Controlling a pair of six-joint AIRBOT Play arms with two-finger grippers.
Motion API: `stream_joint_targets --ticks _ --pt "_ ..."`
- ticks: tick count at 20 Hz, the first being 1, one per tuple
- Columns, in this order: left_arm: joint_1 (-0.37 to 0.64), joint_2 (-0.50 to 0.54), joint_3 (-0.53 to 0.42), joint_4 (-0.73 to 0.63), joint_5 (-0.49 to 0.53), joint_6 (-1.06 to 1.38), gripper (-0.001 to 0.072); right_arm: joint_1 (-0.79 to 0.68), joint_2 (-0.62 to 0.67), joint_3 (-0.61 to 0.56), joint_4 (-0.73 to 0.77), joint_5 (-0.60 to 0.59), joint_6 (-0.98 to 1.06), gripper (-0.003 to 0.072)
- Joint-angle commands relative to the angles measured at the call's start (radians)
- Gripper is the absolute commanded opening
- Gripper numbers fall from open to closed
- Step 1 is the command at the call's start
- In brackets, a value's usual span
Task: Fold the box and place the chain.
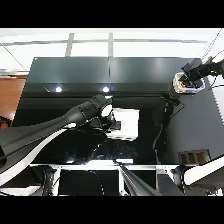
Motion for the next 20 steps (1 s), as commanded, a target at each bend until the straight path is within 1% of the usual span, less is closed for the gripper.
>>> stream_joint_targets --ticks 1,5,10,14,16,18,20 --pt "0.001 0.000 0.000 0.000 0.000 0.000 0.0028 0.000 0.047 0.013 0.005 -0.013 -0.157 0.0017" --pt "0.000 0.000 0.000 0.000 0.000 0.000 0.0028 0.000 0.211 0.013 0.006 -0.031 -0.326 0.0016" --pt "0.000 0.000 0.000 0.000 -0.001 0.000 0.0028 0.002 0.464 0.013 0.008 -0.111 -0.415 0.0016" --pt "0.001 0.000 0.000 0.000 0.000 0.000 0.0029 0.002 0.655 0.017 0.008 -0.204 -0.448 0.0016" --pt "0.000 0.000 0.000 -0.002 0.000 0.000 0.0029 0.002 0.728 0.032 0.049 -0.227 -0.499 0.0016" --pt "0.000 0.000 0.000 -0.004 0.001 0.000 0.0028 0.002 0.788 0.039 0.120 -0.220 -0.538 0.0016" --pt "0.001 0.000 0.000 -0.004 0.000 0.000 0.0028 0.002 0.838 0.039 0.169 -0.157 -0.541 0.0017"
